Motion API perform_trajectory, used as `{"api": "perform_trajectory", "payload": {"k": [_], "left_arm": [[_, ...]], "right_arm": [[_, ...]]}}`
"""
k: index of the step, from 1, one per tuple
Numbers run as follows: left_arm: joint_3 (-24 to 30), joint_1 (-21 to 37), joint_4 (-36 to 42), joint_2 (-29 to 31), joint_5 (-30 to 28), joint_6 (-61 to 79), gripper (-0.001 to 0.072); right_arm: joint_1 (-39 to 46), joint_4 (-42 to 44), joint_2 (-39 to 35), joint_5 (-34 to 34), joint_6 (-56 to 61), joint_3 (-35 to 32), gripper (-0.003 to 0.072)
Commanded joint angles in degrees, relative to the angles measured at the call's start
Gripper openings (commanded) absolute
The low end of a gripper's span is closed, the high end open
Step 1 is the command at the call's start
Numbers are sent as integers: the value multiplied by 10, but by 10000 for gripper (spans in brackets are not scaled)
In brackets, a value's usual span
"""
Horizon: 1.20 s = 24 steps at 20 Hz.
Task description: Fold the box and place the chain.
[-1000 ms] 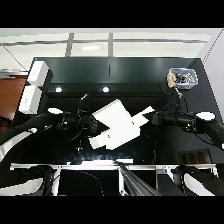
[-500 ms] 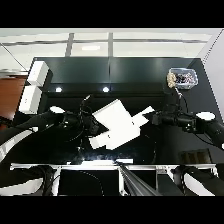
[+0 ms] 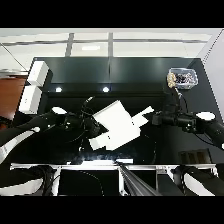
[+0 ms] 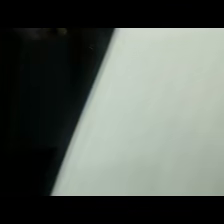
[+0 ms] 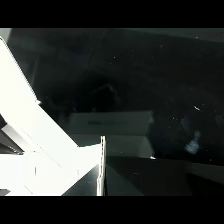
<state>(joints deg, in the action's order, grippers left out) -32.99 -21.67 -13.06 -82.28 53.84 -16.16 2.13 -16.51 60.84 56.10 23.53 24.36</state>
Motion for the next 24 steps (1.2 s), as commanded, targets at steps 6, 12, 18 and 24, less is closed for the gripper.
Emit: {"api": "perform_trajectory", "payload": {"k": [6,12,18,24], "left_arm": [[-9,-6,-16,-4,0,-2,27],[-87,22,-107,0,89,-8,25],[-212,-5,-393,2,205,-6,25],[-231,-29,-423,12,83,46,23]], "right_arm": [[1,-1,0,22,0,0,104],[73,-106,0,141,46,73,713],[113,-244,-1,212,43,245,713],[73,-186,0,179,-32,288,714]]}}
